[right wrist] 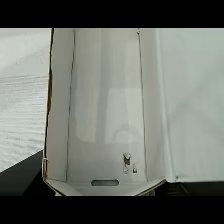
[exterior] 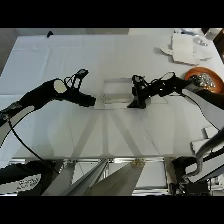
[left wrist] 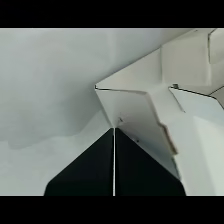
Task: Fold the box and place the chain.
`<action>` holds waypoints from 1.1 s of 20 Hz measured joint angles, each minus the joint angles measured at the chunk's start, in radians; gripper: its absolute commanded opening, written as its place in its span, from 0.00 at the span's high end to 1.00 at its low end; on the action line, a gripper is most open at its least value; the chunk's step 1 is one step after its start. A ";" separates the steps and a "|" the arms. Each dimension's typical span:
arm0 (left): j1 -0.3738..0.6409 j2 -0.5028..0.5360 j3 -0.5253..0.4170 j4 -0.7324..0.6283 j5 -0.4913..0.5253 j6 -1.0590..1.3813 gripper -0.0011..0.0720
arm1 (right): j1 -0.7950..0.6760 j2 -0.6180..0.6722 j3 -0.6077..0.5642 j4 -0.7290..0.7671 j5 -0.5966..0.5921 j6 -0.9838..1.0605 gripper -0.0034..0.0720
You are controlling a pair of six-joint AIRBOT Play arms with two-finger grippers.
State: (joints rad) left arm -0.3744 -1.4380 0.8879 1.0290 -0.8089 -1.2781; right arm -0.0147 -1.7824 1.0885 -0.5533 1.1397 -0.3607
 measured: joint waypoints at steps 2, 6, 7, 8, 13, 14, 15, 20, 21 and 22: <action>-0.006 0.000 0.000 -0.011 -0.002 -0.002 0.97 | 0.000 0.000 0.000 0.000 0.000 0.000 0.24; -0.011 0.000 0.000 -0.010 -0.004 -0.005 0.97 | 0.000 0.000 0.000 0.000 0.000 0.000 0.24; -0.011 0.000 0.000 0.006 -0.003 -0.005 0.97 | 0.000 0.000 0.000 0.000 0.000 0.000 0.24; -0.011 0.000 0.000 0.026 0.000 -0.005 0.97 | 0.000 0.000 0.000 0.001 0.000 0.000 0.24; -0.009 0.000 0.000 0.067 0.004 -0.008 0.97 | 0.000 0.000 0.000 0.001 0.000 0.000 0.24; -0.009 0.000 0.000 0.070 0.003 -0.008 0.97 | 0.000 0.000 0.000 0.001 0.000 0.000 0.24; -0.009 0.000 0.000 0.072 0.003 -0.008 0.97 | 0.000 0.000 0.000 0.001 0.000 0.000 0.24; -0.010 -0.009 -0.001 0.076 0.002 -0.010 0.97 | 0.000 0.000 0.000 0.001 0.000 0.000 0.24; -0.011 -0.013 -0.001 0.076 0.002 -0.010 0.97 | 0.000 0.000 0.000 0.001 0.000 0.000 0.24; -0.012 -0.019 -0.001 0.068 0.002 -0.010 0.97 | 0.000 0.000 0.000 0.001 0.000 0.000 0.24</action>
State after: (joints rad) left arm -0.3862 -1.4567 0.8867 1.0969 -0.8070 -1.2877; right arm -0.0147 -1.7824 1.0885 -0.5526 1.1397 -0.3603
